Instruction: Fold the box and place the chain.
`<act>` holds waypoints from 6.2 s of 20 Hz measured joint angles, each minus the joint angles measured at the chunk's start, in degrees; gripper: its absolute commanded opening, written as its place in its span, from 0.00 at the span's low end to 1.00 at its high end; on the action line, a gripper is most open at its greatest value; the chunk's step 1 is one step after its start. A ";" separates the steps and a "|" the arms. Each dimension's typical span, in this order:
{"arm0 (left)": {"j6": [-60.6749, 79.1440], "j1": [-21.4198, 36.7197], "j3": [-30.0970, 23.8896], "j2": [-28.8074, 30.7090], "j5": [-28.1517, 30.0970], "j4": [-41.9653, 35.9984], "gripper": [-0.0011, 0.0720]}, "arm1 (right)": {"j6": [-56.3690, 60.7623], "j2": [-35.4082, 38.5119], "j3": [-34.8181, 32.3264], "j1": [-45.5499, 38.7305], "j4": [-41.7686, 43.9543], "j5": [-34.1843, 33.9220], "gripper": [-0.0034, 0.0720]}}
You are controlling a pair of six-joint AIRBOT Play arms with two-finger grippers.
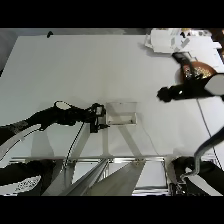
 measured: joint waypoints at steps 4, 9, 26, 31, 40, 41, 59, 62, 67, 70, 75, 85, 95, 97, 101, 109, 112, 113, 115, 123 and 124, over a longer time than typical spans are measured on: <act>0.00 0.00 0.00 0.00 0.00 0.00 0.09 | -3.45 -13.33 15.10 -14.05 -2.80 -0.04 0.36; 0.00 0.00 0.00 0.00 0.00 0.00 0.09 | -4.76 -30.67 31.43 -24.04 -7.85 2.38 0.36; 0.00 0.00 0.00 0.00 0.00 -0.02 0.09 | -10.08 -49.51 36.72 -28.85 -10.82 -3.04 0.27; 0.00 0.00 0.00 0.00 0.00 -0.02 0.09 | -11.21 -50.05 36.72 -28.85 -10.80 -4.35 0.17; -0.02 0.00 0.00 0.00 0.00 -0.02 0.09 | -11.54 -48.46 36.79 -28.85 -10.78 -1.57 0.07; -0.02 0.00 0.00 0.00 0.00 -0.02 0.09 | -11.56 -47.19 36.79 -28.85 -10.78 -0.72 0.07; -0.02 0.00 0.00 0.00 0.00 -0.02 0.09 | -15.80 -10.38 36.83 -23.19 14.38 22.53 0.07; -0.02 0.00 0.00 0.00 -0.02 -0.02 0.09 | -15.82 -6.54 36.72 -15.74 15.63 24.87 0.07; -0.02 0.00 0.00 0.00 0.00 -0.02 0.09 | -14.86 -3.45 36.59 -0.55 16.31 27.10 0.07; -0.02 0.00 0.00 0.00 0.00 -0.02 0.09 | -13.49 -2.93 36.59 8.37 16.33 26.91 0.07; -0.02 0.00 0.00 0.00 0.00 -0.02 0.09 | -11.13 -2.69 36.54 21.22 15.89 24.04 0.07; -0.02 0.00 0.00 0.00 0.00 -0.02 0.09 | -8.20 -2.56 29.62 36.85 9.84 15.82 0.07; 0.00 0.00 0.00 0.00 -0.02 -0.02 0.09 | -6.86 -1.75 10.93 38.16 9.09 0.81 0.06; -0.02 0.00 0.00 0.00 -0.02 -0.02 0.09 | -6.71 -1.68 7.34 38.16 9.16 -2.71 0.07; 0.00 0.00 0.00 0.00 0.00 -0.02 0.09 | -5.88 -1.92 0.59 38.16 9.20 -10.25 0.07; -0.02 0.00 0.00 0.00 0.00 -0.02 0.09 | -2.25 -7.98 -4.98 38.16 6.40 -18.78 0.07; -0.02 0.00 0.00 0.00 0.00 -0.02 0.09 | -1.29 -10.91 -5.33 38.16 5.92 -19.93 0.14; 0.00 0.00 0.00 0.00 0.00 -0.02 0.09 | -0.94 -11.52 -5.38 38.16 5.79 -20.22 0.14; 0.00 0.00 0.00 0.00 0.00 -0.02 0.09 | -0.66 -12.26 -5.46 38.16 5.73 -20.81 0.32; -0.02 0.00 0.00 0.00 0.00 -0.02 0.09 | 0.79 -8.83 0.48 34.18 3.89 -10.97 0.34; -0.02 0.00 0.00 0.00 0.00 -0.02 0.09 | 0.68 -7.67 1.92 32.39 3.52 -8.35 0.34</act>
